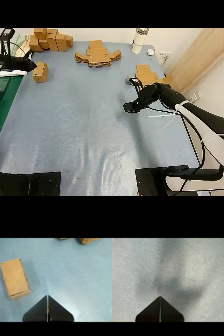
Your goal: Fold the box.
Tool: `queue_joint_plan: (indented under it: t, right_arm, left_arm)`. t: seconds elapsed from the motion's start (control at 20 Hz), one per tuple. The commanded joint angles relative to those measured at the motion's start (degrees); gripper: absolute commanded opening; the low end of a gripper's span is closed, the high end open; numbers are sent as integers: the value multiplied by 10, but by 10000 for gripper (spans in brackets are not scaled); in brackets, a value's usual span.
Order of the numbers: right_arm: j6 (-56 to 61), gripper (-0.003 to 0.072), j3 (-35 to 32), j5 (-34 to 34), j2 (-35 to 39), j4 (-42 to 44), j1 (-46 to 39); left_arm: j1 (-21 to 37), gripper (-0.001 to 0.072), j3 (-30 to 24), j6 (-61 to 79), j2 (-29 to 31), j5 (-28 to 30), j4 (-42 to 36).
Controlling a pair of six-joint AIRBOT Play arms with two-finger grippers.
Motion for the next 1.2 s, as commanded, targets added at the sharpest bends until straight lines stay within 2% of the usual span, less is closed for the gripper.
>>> queue_joint_plan:
  t: [0.0,0.1,0.25,0.5,0.65,0.85,1.15]
  right_arm:
    - [0,3,0,0,0,0,0]
    - [0,3,0,0,0,0,0]
    - [0,3,0,0,0,0,0]
    - [0,3,0,0,0,0,0]
    - [0,3,0,0,0,0,0]
    - [0,3,0,0,0,0,0]
    - [0,3,0,0,0,0,0]
  left_arm:
    - [-14,12,0,-40,47,-134,-12]
    - [-47,9,-7,-58,60,-204,-11]
    - [-131,8,-80,-90,90,-223,24]
    - [-269,8,-284,-118,186,-110,36]
    - [-341,9,-374,-130,227,-56,31]
    - [-404,13,-393,-136,231,-14,30]
    - [-420,13,-393,-136,231,-20,28]
